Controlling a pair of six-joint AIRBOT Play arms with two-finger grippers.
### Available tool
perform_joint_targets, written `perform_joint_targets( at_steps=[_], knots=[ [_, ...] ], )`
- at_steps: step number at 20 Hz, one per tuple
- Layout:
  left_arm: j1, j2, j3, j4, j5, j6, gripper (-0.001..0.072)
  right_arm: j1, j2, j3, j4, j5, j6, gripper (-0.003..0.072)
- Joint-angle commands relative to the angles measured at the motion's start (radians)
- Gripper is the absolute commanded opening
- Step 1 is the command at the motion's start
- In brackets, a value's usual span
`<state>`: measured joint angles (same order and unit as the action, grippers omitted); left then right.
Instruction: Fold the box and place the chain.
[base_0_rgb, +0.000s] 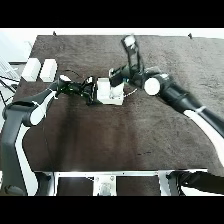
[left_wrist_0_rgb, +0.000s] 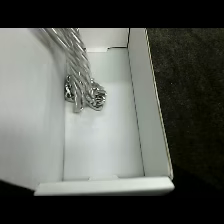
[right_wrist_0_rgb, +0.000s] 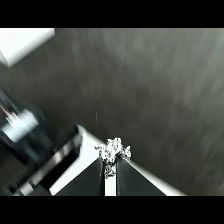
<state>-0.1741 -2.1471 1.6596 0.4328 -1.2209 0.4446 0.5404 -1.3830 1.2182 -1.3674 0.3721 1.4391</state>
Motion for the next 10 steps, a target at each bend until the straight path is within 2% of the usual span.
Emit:
perform_joint_targets(
  at_steps=[1, 3, 4, 5, 6, 8, 9, 10],
  knots=[
    [0.000, 0.000, 0.000, 0.000, 0.000, 0.000, 0.0288, 0.002, -0.099, -0.051, 0.033, -0.058, 0.001, 0.0012],
    [0.000, 0.000, 0.000, 0.000, 0.001, 0.000, 0.0288, 0.000, -0.096, -0.046, 0.029, -0.058, -0.015, 0.0013],
    [0.000, 0.000, 0.000, 0.000, 0.001, 0.000, 0.0288, 0.000, -0.092, -0.044, 0.029, -0.058, -0.046, 0.0104],
    [0.000, 0.000, 0.000, 0.000, 0.002, 0.000, 0.0288, 0.000, -0.085, -0.043, 0.029, -0.058, -0.063, 0.0358],
    [0.000, 0.000, 0.000, 0.000, 0.002, 0.000, 0.0288, 0.000, -0.076, -0.043, 0.028, -0.058, -0.064, 0.0560],
    [0.000, 0.000, 0.000, 0.000, 0.001, 0.000, 0.0288, -0.005, -0.047, -0.043, -0.015, -0.034, -0.063, 0.0559],
    [0.000, 0.000, 0.000, 0.000, 0.001, 0.000, 0.0288, -0.017, -0.029, -0.043, -0.042, 0.000, -0.063, 0.0501],
    [0.000, 0.000, 0.000, 0.000, 0.001, 0.000, 0.0288, -0.044, -0.012, -0.043, -0.063, 0.057, -0.062, 0.0312]
  ],
)
